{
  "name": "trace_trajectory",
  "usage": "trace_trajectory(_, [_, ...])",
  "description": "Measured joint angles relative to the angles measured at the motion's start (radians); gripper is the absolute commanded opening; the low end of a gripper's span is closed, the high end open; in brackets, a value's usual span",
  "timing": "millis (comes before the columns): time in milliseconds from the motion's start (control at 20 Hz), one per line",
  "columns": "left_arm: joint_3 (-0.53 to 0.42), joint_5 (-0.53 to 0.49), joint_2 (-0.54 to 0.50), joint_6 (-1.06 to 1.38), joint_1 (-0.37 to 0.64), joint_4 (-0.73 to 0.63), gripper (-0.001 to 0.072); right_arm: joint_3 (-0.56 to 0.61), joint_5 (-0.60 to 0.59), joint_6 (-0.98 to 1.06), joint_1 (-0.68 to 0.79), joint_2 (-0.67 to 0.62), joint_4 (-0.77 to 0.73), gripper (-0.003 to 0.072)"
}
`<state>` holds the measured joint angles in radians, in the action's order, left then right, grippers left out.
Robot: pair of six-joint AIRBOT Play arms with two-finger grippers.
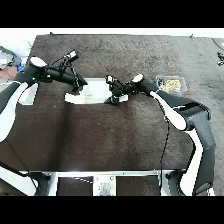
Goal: Fold the box and place the chain.
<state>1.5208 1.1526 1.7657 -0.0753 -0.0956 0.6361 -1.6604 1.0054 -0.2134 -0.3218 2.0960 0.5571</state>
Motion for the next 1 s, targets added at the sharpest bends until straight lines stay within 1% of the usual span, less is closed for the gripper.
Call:
trace_trajectory(200, [0.086,0.025,0.079,-0.032,0.0,0.021,0.0009,0.0,0.0,0.0,0.0,0.0,0.0,0.0471])
trace_trajectory(350, [0.124,0.028,0.123,-0.038,0.0,0.032,0.0009,0.0,0.0,0.0,0.0,0.0,0.0,0.047])
trace_trajectory(700, [0.149,0.005,0.185,-0.024,0.0,0.065,0.0009,0.0,0.0,0.0,0.0,0.0,0.0,0.0471])
trace_trajectory(1000, [0.151,-0.001,0.208,-0.003,0.0,0.087,0.0008,0.0,0.0,0.0,0.0,0.0,-0.001,0.047])
